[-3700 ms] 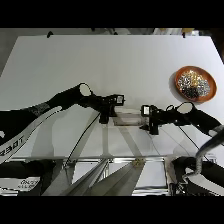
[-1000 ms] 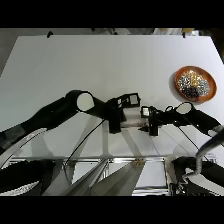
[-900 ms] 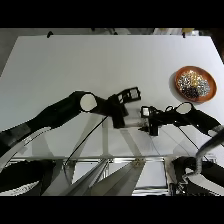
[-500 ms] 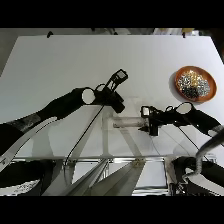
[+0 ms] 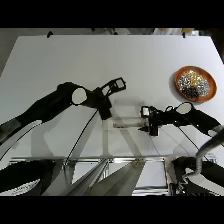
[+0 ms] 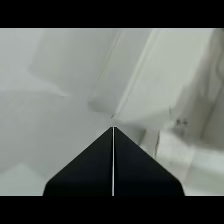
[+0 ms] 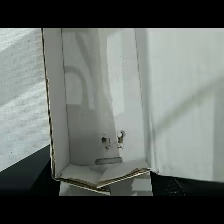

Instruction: Fold the box and place the chain.

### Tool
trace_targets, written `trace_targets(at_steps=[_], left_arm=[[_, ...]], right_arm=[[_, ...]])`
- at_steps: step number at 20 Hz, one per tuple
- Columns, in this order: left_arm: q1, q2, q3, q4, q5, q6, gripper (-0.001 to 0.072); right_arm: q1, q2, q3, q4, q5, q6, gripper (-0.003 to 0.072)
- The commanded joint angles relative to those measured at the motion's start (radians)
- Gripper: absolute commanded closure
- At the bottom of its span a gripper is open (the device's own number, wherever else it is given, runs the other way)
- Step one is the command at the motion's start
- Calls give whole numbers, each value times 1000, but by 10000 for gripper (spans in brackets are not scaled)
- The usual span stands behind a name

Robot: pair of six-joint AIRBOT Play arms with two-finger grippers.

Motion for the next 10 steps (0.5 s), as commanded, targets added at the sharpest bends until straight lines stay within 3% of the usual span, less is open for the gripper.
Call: trace_targets(at_steps=[1,5,10], left_arm=[[3,38,-9,24,-201,197,703],[16,14,-86,-50,-114,325,705],[27,-51,-123,-104,-103,344,701]], right_arm=[[0,1,0,0,1,0,291],[0,1,0,0,2,0,291],[0,1,0,0,2,0,291]])
